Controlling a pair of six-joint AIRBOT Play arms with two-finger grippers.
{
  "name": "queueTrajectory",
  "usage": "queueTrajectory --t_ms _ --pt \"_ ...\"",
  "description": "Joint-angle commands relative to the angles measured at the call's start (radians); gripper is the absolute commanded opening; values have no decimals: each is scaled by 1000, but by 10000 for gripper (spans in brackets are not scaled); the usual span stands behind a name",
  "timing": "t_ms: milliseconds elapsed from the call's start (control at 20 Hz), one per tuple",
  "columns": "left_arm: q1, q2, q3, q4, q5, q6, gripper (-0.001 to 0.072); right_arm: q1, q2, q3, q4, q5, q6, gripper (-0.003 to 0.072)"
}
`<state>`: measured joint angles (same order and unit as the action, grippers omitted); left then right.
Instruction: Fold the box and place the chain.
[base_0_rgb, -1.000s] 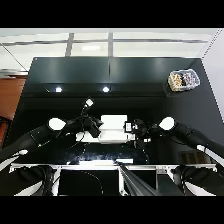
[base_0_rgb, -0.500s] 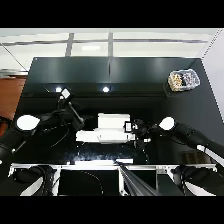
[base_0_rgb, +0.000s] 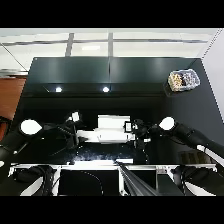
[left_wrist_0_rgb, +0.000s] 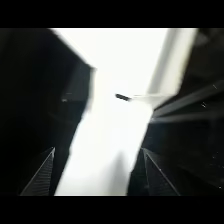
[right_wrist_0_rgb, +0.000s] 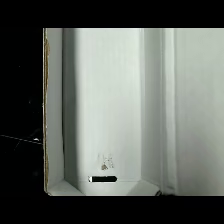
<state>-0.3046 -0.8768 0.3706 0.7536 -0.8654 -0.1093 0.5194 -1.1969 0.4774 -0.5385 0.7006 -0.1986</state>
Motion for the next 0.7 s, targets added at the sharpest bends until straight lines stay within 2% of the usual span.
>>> queueTrajectory --t_ms 0,100,350,400,450,550,650 --pt "-96 -76 -10 -36 113 40 626 6 -1 0 -12 2 2 262" --pt "-142 -107 -7 -64 171 40 625 6 -1 0 -12 1 3 261" --pt "-195 -120 -6 -106 187 68 602 6 -1 0 -12 -2 5 261" --pt "-195 -120 -6 -132 185 87 470 6 -1 0 -12 -3 5 261" --pt "-195 -120 -6 -168 184 108 425 6 -1 0 -12 -5 7 261" --pt "-195 -120 -6 -221 177 154 391 6 -1 0 -12 -6 7 262" --pt "-195 -120 -6 -220 159 159 389 6 -1 0 -12 -6 7 262"
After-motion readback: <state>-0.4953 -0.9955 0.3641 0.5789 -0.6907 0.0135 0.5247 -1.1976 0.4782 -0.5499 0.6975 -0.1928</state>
